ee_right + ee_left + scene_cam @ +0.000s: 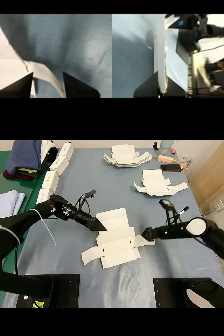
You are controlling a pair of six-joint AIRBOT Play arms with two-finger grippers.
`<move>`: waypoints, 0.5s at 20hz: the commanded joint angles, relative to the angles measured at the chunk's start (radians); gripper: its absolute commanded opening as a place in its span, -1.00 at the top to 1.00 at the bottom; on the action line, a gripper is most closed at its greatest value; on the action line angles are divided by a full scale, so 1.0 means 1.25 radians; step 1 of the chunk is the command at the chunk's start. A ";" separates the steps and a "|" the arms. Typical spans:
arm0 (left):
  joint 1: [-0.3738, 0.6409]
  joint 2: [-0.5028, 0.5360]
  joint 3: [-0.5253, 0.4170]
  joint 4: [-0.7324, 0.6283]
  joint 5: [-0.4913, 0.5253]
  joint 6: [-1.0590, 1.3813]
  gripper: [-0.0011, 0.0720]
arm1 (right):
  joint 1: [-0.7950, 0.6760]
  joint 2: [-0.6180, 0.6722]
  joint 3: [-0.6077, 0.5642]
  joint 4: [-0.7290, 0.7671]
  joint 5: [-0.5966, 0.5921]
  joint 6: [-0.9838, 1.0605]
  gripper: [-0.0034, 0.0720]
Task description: Fold the box.
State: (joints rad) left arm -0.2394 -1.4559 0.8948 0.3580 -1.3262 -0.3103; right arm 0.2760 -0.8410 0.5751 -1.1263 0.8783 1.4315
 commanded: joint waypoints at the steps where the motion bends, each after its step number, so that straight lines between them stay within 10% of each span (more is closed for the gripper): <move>1: -0.078 0.085 0.001 0.044 0.154 0.138 0.95 | -0.048 0.001 0.127 -0.154 0.057 0.140 -0.66; 3: -0.127 0.121 -0.005 0.049 0.214 0.202 0.95 | -0.058 0.001 0.186 -0.142 0.061 0.141 -0.62; 5: -0.167 0.134 -0.005 0.052 0.244 0.230 0.95 | -0.056 0.001 0.215 -0.117 0.059 0.141 -0.01; 10: -0.237 0.136 -0.050 0.056 0.378 0.298 0.95 | -0.055 0.000 0.208 -0.095 0.060 0.140 0.00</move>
State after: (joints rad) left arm -0.4885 -1.2957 0.8623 0.4229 -0.9791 0.0002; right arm 0.2100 -0.8410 0.8242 -1.2495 0.9504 1.5967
